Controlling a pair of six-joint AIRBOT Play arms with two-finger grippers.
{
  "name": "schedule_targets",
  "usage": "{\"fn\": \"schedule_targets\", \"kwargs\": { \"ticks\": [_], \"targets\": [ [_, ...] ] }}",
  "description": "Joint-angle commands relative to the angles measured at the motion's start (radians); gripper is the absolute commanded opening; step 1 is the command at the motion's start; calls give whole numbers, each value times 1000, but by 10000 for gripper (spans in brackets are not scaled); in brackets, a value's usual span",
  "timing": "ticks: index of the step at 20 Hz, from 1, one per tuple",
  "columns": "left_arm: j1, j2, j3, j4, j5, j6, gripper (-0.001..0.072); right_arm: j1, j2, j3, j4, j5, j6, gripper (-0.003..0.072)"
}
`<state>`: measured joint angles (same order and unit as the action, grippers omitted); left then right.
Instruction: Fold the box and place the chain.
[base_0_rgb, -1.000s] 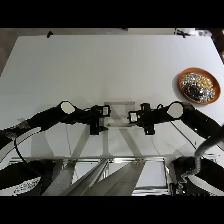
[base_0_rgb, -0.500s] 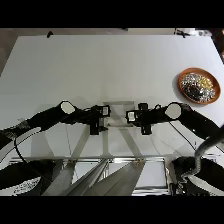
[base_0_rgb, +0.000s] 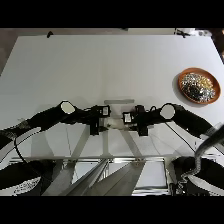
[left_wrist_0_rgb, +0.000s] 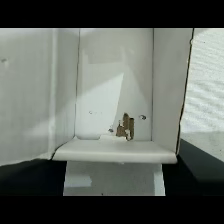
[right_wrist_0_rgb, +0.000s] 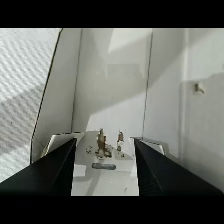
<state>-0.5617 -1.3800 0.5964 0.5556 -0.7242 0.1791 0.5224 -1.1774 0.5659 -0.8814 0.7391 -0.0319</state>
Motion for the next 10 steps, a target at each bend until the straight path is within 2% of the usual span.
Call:
{"fn": "schedule_targets", "kwargs": {
  "ticks": [1,2,3,4,5,7,10],
  "targets": [
    [-1,0,0,-1,2,0,224,2,-5,-1,0,2,1,436],
    [-1,0,0,-1,2,0,224,2,-5,-1,0,2,2,434],
    [-1,0,0,-1,2,0,224,2,-5,-1,0,2,9,381],
    [-1,0,0,-1,2,0,224,2,0,-1,-2,9,9,224],
    [-1,0,0,-1,2,0,224,0,11,-1,-5,17,9,11],
    [-1,0,0,-1,2,0,224,-14,50,-1,-14,28,27,8],
    [-1,0,0,-1,2,0,224,-62,160,-1,-105,81,156,8]
  ]
}}
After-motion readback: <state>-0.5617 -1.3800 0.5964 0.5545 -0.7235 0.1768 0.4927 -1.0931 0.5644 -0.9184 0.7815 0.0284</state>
